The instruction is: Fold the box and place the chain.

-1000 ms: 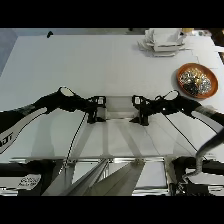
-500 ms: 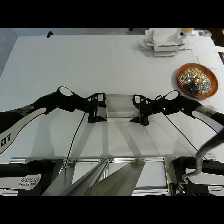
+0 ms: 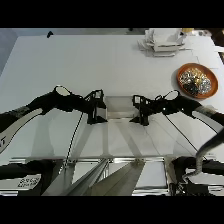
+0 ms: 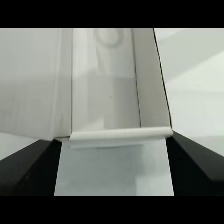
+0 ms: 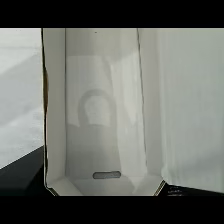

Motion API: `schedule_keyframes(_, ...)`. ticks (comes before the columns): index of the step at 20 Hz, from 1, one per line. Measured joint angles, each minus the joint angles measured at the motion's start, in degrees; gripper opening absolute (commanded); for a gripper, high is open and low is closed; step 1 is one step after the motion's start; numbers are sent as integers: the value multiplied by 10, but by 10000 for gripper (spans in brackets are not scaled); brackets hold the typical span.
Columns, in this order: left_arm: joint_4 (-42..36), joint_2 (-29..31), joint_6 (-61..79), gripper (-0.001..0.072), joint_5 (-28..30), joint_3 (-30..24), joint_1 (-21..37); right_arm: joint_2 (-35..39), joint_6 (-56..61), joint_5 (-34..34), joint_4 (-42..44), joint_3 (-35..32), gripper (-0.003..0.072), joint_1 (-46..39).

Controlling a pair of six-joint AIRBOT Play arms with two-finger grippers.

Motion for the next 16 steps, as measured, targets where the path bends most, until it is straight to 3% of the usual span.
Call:
schedule_keyframes(9,13,0,-13,714,65,-10,-22,0,2,0,1,0,341,0)
schedule_keyframes(16,-22,-3,23,708,94,-11,-40,0,2,1,1,0,341,0)
